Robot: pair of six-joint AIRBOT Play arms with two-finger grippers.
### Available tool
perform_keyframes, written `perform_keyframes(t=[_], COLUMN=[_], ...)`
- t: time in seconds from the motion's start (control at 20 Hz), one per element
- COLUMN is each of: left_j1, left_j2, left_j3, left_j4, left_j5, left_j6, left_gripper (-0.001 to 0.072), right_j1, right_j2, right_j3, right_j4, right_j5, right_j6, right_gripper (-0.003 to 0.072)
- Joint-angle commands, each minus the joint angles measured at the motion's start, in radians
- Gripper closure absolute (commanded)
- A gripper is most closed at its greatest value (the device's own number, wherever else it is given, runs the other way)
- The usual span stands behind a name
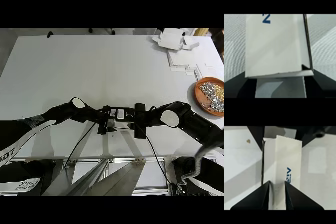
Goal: Fold the box and place the chain.
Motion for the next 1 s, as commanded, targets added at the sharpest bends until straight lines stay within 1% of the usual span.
perform_keyframes(t=[0.0,0.15,0.55,0.75,0.95], left_j1=[-0.001,0.0,0.0,-0.001,0.0], left_j2=[0.001,0.001,0.001,0.001,0.001], left_j3=[0.0,0.0,0.0,0.0,0.0], left_j4=[0.0,0.0,0.0,0.0,0.0], left_j5=[-0.003,-0.003,-0.003,-0.003,-0.003], left_j6=[0.0,0.0,0.0,0.0,0.0], left_gripper=[0.0455,0.0455,0.0455,0.0455,0.0455], right_j1=[0.0,0.0,0.0,0.0,0.0], right_j2=[0.0,0.0,0.0,-0.002,-0.002], right_j3=[-0.001,-0.003,-0.006,-0.027,-0.027], right_j4=[0.008,0.004,0.008,0.009,0.043], right_j5=[0.002,-0.016,0.013,-0.007,-0.008], right_j6=[0.0,-0.003,-0.003,-0.003,-0.003], right_gripper=[0.0512,0.0514,0.0514,0.0513,0.0498])
